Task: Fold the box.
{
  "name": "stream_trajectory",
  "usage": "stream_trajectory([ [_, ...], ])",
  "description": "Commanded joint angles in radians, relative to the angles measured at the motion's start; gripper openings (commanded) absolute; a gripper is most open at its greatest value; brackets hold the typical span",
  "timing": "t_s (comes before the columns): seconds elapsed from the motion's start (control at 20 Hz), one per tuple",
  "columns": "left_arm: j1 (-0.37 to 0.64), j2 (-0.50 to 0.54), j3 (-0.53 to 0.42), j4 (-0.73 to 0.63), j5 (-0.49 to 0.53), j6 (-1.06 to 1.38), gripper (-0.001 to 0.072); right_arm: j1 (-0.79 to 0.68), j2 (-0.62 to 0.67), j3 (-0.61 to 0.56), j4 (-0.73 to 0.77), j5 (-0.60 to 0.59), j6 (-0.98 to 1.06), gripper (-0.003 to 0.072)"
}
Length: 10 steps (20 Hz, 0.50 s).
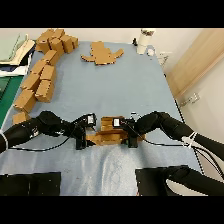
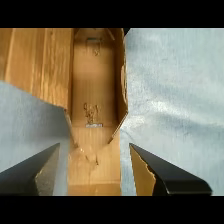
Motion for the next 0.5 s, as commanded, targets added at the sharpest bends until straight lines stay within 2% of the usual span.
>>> stream_trajectory([
  [0.0,-0.024,-0.038,0.000,-0.070,0.018,0.066,0.0629,0.000,0.001,0.000,-0.001,0.001,0.000,0.0504],
  [0.1,-0.031,-0.047,0.000,-0.069,0.018,0.066,0.0342,0.000,0.001,0.000,-0.001,0.001,0.000,0.0503],
  [0.15,-0.035,-0.049,0.000,-0.069,0.020,0.069,0.0280,0.000,0.001,0.000,-0.001,0.001,0.000,0.0504],
  [0.25,-0.036,-0.052,0.000,-0.069,0.026,0.090,0.0281,0.000,0.001,0.000,-0.001,0.001,0.000,0.0503],
  [0.3,-0.036,-0.052,0.000,-0.070,0.037,0.090,0.0251,0.000,0.001,0.000,-0.001,0.001,0.000,0.0503],
  [0.35,-0.036,-0.052,0.000,-0.069,0.040,0.099,0.0099,0.000,0.001,0.000,-0.001,0.001,0.000,0.0503],
  [0.45,-0.036,-0.053,0.000,-0.086,0.040,0.108,0.0102,0.000,0.001,0.000,-0.001,0.001,0.000,0.0504],
])
